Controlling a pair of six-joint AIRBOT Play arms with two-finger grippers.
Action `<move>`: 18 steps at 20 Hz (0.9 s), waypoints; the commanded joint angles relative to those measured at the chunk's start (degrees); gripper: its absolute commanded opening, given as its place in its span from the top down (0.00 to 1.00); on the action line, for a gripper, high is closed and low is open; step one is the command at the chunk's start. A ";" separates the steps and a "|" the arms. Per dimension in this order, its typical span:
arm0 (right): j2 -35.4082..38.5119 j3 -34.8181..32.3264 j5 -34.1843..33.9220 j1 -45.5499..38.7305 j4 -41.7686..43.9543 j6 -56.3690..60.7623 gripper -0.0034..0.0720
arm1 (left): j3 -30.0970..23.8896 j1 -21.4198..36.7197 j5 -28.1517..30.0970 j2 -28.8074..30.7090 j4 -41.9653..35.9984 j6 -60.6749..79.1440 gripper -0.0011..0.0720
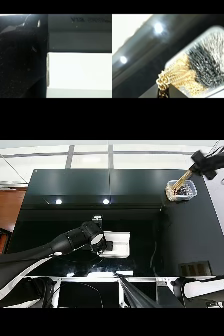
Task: Fold the box and place the chain.
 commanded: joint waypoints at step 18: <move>46.75 -23.34 13.99 4.61 17.09 -30.42 0.94 | 0.04 0.02 0.00 -0.02 -0.02 0.00 0.95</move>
